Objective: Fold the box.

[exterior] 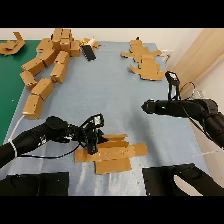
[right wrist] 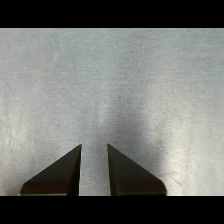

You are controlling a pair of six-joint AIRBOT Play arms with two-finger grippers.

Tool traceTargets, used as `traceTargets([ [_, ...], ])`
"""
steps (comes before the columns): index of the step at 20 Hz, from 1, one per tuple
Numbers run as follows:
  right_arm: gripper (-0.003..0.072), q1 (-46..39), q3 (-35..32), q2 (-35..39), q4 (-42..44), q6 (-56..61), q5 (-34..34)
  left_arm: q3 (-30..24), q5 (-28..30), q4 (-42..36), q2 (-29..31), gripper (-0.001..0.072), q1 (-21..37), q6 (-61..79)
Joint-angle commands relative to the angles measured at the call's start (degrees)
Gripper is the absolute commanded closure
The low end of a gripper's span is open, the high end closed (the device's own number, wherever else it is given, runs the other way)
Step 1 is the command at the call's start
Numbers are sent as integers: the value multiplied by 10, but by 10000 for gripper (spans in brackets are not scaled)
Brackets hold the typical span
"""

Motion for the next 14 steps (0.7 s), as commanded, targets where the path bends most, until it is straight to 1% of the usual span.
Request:
traceTargets([
  [1,433,0,1,0,0,-2,-5,-5,12,2,1,697,-5,-12],
  [12,433,0,1,0,0,-3,-7,-5,6,-3,1,697,-5,-18],
  [14,435,0,1,0,0,-12,-7,-6,-3,0,1,696,-5,-18],
])
